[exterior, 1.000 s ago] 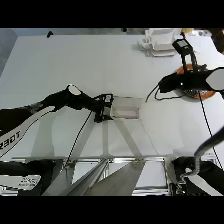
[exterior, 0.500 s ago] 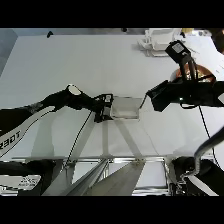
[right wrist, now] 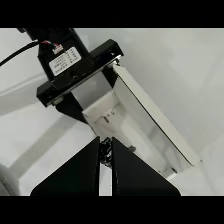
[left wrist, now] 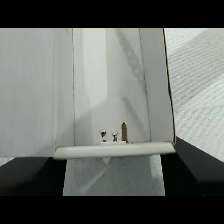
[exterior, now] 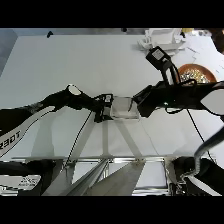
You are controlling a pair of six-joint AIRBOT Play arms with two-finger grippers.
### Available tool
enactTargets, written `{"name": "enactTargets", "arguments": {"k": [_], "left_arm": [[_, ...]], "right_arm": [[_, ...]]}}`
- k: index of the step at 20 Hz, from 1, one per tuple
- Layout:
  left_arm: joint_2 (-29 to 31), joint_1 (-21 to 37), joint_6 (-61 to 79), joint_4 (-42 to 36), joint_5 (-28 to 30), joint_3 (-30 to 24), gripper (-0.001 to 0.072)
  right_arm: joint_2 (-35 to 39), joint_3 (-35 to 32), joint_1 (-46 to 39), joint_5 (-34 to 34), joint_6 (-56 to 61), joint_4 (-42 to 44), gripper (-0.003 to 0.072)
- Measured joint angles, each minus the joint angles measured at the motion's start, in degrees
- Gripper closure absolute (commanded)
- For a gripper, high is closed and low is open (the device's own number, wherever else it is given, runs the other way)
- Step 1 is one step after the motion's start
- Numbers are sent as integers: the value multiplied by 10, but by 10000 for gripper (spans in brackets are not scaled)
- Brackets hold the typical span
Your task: Fold the box and place the chain.
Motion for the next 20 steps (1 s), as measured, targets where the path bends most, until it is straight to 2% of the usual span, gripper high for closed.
{"name": "enactTargets", "arguments": {"k": [10,16,18,19,20], "left_arm": [[0,0,0,0,0,0,459],[0,0,0,0,0,0,459],[0,0,0,0,0,0,459],[0,0,0,0,0,0,459],[0,0,0,0,0,0,459]], "right_arm": [[-107,-19,4,-12,0,-2,667],[-130,-29,4,-13,0,-11,655],[-132,-29,4,-13,0,-12,492],[-132,-30,4,-14,0,-13,449],[-133,-30,4,-13,0,-13,448]]}}
